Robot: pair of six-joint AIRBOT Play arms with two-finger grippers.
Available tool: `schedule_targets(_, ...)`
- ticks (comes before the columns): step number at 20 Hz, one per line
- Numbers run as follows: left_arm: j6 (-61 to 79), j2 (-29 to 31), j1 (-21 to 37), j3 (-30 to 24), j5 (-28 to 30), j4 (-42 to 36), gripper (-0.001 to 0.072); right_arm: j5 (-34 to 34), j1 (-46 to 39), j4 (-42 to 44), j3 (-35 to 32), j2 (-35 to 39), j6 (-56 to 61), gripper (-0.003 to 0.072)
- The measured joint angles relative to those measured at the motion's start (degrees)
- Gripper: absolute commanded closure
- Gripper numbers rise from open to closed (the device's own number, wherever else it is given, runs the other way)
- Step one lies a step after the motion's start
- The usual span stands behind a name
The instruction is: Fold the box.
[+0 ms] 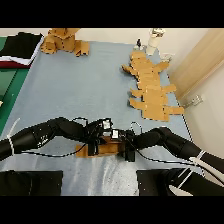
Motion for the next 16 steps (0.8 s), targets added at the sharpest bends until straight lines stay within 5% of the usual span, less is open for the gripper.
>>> schedule_targets(16, 0.0, 0.0, 0.0, 0.0, -5.4, 0.0, 0.0694, 0.1, 0.0, -0.1, 0.0, 0.0, 0.0, 0.0132)
